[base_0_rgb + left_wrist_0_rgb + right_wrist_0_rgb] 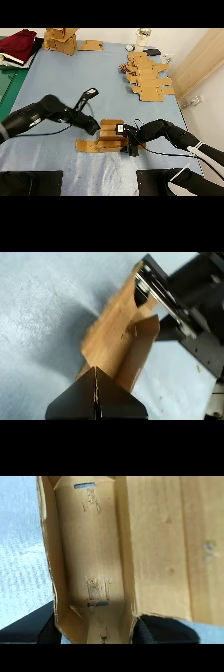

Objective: Fold the box.

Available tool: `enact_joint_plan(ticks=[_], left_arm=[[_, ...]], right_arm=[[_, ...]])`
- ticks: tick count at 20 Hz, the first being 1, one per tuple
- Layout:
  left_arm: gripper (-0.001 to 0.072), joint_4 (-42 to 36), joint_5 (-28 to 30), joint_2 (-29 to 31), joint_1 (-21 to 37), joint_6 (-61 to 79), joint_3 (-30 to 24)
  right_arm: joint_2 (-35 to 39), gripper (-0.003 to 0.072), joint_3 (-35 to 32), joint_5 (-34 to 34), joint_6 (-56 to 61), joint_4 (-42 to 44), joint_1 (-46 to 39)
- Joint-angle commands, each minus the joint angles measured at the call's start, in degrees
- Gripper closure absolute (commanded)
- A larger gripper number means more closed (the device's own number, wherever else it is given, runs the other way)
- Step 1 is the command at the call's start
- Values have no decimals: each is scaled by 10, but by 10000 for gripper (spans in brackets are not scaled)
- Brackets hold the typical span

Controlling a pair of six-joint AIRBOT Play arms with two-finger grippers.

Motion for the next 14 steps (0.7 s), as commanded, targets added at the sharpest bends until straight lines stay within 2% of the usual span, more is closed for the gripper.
enact_joint_plan(ticks=[1,3,4,5,7,10,14], left_arm=[[699,6,-1,120,19,136,-84],[695,8,-21,160,15,227,-127],[432,8,-26,169,9,238,-143],[20,8,-25,169,-1,236,-155],[27,19,-18,165,-22,243,-167],[26,24,33,147,-59,317,-169],[19,23,93,110,-98,329,-168]], right_arm=[[0,171,0,0,0,0,0],[0,171,0,0,0,0,0],[0,171,0,0,0,0,0],[0,171,0,0,0,0,0],[0,171,0,0,0,0,0],[0,171,0,0,0,0,0],[0,171,0,0,0,0,0]])
